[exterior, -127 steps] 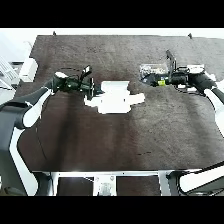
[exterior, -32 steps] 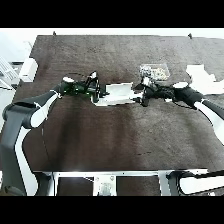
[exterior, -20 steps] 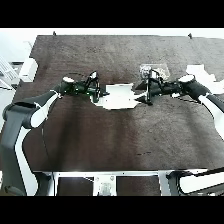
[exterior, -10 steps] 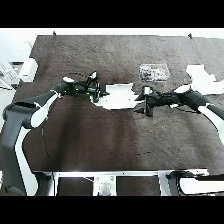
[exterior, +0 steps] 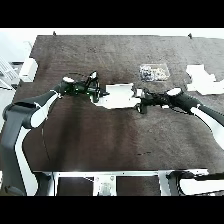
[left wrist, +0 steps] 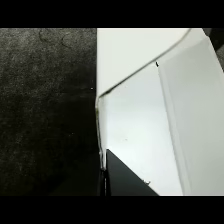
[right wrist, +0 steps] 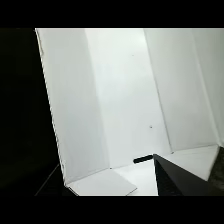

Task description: Fold the box and place the chain.

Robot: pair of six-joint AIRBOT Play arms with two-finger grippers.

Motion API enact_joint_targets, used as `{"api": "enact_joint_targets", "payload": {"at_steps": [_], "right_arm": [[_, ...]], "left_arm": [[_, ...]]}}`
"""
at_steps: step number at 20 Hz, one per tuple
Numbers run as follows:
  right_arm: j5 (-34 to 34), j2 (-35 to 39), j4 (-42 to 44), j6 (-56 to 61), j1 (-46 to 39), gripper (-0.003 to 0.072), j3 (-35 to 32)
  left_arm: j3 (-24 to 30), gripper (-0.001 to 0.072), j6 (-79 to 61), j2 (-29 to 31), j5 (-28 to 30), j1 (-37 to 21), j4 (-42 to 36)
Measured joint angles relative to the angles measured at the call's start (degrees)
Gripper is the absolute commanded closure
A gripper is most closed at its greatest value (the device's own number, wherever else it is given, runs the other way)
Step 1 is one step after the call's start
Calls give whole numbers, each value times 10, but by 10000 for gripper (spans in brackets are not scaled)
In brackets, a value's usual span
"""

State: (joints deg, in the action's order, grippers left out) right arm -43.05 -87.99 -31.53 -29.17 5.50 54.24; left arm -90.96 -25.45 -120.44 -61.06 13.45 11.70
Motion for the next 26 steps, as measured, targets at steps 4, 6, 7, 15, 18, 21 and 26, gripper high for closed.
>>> {"api": "enact_joint_targets", "payload": {"at_steps": [4,6,7,15,18,21,26], "right_arm": [[14,-2,23,-10,-4,66,10],[16,-2,31,-12,-8,66,17],[16,-2,36,-12,-10,66,22],[-38,-43,45,-7,-28,66,77],[-86,-68,37,14,-47,66,114],[-139,-99,27,42,-59,66,154],[-189,-142,8,61,-67,66,207]], "left_arm": [[0,687,0,0,0,0,0],[0,687,0,0,0,0,0],[0,687,0,0,0,0,0],[0,687,0,0,0,0,0],[0,687,0,0,0,0,0],[0,687,0,0,0,0,0],[0,687,0,0,0,0,0]]}}
